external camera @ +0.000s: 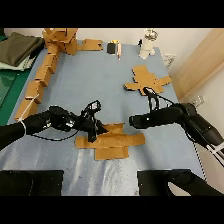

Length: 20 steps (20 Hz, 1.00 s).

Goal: Fold the box.

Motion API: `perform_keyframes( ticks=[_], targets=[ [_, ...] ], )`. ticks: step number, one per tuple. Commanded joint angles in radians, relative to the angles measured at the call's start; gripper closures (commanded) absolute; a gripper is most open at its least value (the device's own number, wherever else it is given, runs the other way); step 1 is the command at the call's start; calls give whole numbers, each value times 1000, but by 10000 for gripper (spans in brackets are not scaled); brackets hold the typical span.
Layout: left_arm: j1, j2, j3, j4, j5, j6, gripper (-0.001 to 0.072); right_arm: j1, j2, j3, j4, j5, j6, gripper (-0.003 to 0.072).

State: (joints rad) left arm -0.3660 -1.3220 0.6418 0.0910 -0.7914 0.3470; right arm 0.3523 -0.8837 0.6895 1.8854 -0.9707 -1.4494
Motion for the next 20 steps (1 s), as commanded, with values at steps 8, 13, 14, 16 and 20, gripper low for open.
perform_keyframes(
  ticks=[8, 13, 14, 16, 20],
  targets=[
    [74, 3, -1, 16, -81, -33, 697, 17, 39, -72, -67, -14, 78, 685],
    [85, 2, -1, 22, -138, -33, 696, 17, 35, -72, -76, -3, 81, 685],
    [85, 2, -1, 23, -140, -33, 697, 17, 35, -72, -76, 0, 81, 685],
    [86, 3, 8, 51, -178, -33, 697, 17, 35, -72, -78, 2, 81, 685],
    [87, 3, 39, 72, -232, -58, 697, 17, 35, -72, -85, 3, 82, 685]
  ],
)
